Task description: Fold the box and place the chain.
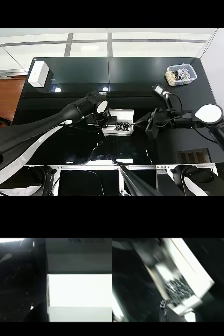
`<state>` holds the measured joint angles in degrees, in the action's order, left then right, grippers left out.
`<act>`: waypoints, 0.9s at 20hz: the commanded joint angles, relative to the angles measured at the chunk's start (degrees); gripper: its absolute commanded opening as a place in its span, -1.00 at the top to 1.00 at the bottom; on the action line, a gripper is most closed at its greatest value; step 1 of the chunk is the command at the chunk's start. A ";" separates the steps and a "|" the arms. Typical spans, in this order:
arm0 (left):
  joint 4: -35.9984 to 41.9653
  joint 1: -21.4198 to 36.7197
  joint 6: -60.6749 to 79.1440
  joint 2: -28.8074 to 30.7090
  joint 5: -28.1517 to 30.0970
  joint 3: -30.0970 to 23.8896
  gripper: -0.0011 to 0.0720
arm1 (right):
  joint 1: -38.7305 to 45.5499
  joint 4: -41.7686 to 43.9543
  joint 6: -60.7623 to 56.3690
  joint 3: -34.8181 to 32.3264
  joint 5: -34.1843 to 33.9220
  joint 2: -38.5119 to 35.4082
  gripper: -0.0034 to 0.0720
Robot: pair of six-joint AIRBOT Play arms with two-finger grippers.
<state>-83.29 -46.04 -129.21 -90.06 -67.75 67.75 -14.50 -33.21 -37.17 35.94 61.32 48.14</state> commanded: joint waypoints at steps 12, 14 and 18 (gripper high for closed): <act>0.02 0.02 0.00 0.00 -0.04 0.02 0.89 | 0.09 8.63 -4.68 -0.13 -5.25 -1.03 0.17; 0.02 0.02 0.00 0.00 -0.04 0.02 0.89 | 0.11 5.18 -4.68 -0.13 -6.29 -1.03 0.17; 0.02 0.02 -0.02 0.00 0.02 0.02 0.89 | 0.11 -0.13 -4.66 -0.13 -7.10 -1.03 0.17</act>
<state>-83.26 -46.04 -129.23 -90.06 -67.79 67.75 -14.39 -29.30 -41.50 35.83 54.96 47.13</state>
